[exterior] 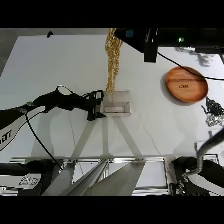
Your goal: Fold the box and place the chain.
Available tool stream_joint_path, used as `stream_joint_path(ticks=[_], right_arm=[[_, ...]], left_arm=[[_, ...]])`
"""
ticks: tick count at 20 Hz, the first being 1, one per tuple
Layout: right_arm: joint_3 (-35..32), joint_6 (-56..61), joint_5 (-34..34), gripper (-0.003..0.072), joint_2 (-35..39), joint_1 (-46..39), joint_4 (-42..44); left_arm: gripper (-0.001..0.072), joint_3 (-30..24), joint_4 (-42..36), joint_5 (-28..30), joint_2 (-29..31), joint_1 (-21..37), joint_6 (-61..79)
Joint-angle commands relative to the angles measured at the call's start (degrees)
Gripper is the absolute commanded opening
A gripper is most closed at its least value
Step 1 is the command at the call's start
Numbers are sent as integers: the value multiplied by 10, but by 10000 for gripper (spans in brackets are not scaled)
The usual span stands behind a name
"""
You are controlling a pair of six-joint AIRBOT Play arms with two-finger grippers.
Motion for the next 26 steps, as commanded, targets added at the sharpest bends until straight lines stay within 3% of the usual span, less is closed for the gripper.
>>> stream_joint_path(ticks=[1, 12, 16, 20, 21, 22, 23, 26], right_arm=[[-11, 63, 10, 14, -2, 0, -118], [-143, 63, 26, 14, -70, 72, -130], [-185, 78, -17, 14, -85, 73, -208], [-216, 94, -5, 19, -104, 73, -255], [-216, 94, 10, 106, -110, 73, -254], [-215, 94, 22, 323, -111, 73, -252], [-208, 94, 34, 385, -111, 73, -252], [-141, 94, 69, 384, -111, 45, -252]], left_arm=[[117, 0, 0, 0, 0, 0, 0], [117, 0, 0, 0, 0, 0, 0], [117, 0, 0, 0, 0, 0, 0], [117, 0, 0, 0, 0, 0, 0], [117, 0, 0, 0, 0, 0, 0], [117, 0, 0, 0, 0, 0, 0], [117, 0, 0, 0, 0, 0, 0], [117, 0, 0, 0, 0, 0, 0]])
